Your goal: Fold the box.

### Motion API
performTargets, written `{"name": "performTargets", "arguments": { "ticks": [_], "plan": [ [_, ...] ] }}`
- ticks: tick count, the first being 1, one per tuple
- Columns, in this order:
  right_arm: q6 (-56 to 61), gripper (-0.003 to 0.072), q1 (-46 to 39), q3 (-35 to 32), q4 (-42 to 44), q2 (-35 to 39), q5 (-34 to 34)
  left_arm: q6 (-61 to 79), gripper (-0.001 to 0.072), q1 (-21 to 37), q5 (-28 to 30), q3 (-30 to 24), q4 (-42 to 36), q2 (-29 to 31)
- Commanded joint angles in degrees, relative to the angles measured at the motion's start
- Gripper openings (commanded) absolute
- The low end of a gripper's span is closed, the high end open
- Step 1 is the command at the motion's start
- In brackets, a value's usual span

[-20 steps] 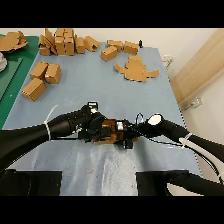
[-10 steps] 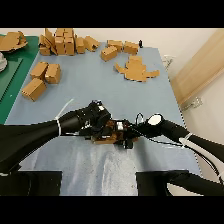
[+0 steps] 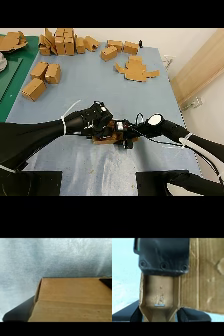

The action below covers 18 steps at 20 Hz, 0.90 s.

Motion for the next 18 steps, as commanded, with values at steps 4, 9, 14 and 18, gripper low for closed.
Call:
{"name": "performTargets", "arguments": {
  "ticks": [4,9,14,18],
  "plan": [
    [0.0,0.0507,-0.02,0.02,0.0,0.0,0.02,-0.09,0.0391,-0.28,4.98,0.04,0.09,-0.22],
    [0.02,0.0507,-0.02,0.02,0.0,0.0,0.02,-0.07,0.0122,-0.31,4.79,0.04,-0.04,-0.24],
    [0.02,0.0507,-0.02,0.02,0.0,0.0,0.02,-0.04,0.0012,-0.37,4.22,-0.09,-0.09,-0.37],
    [0.02,0.0507,-0.02,0.02,0.0,0.0,0.02,-0.04,0.0014,-0.37,3.78,-0.07,-0.39,-0.5]
  ]
}}
